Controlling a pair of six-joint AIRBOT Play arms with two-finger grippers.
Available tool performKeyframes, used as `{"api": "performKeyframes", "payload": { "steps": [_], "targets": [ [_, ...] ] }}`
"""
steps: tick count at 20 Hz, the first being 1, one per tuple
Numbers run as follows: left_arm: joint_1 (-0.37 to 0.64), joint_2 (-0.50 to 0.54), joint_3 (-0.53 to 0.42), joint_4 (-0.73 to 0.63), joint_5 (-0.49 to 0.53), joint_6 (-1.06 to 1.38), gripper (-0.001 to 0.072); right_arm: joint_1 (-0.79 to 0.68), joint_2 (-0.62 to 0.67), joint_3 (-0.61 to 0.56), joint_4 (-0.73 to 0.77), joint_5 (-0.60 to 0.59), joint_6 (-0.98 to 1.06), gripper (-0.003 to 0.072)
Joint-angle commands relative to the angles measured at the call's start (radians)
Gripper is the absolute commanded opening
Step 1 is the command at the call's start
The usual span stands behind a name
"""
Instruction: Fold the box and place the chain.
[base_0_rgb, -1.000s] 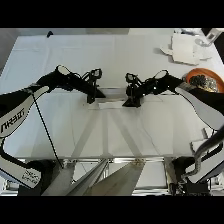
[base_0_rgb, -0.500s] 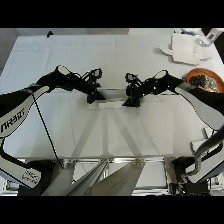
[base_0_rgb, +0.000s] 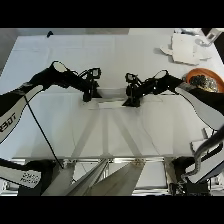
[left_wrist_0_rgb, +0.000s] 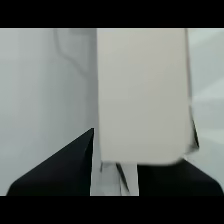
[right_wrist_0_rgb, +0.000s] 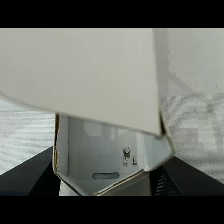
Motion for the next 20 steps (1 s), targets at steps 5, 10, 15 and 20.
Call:
{"api": "performKeyframes", "payload": {
  "steps": [5, 10, 15, 20],
  "targets": [
    [-0.005, 0.193, 0.000, 0.219, -0.068, -0.266, 0.0294, -0.001, 0.000, 0.000, 0.000, 0.001, 0.000, 0.0336],
    [-0.035, 0.218, -0.003, 0.203, -0.266, -0.399, 0.0011, -0.001, 0.000, 0.000, 0.000, 0.000, 0.000, 0.0336],
    [-0.041, 0.138, -0.003, 0.008, -0.157, -0.398, 0.0011, -0.001, 0.000, 0.000, 0.000, 0.001, 0.000, 0.0336],
    [-0.038, 0.117, -0.003, -0.095, 0.199, -0.449, 0.0011, -0.001, 0.000, 0.000, 0.000, 0.000, 0.000, 0.0336]
  ]
}}
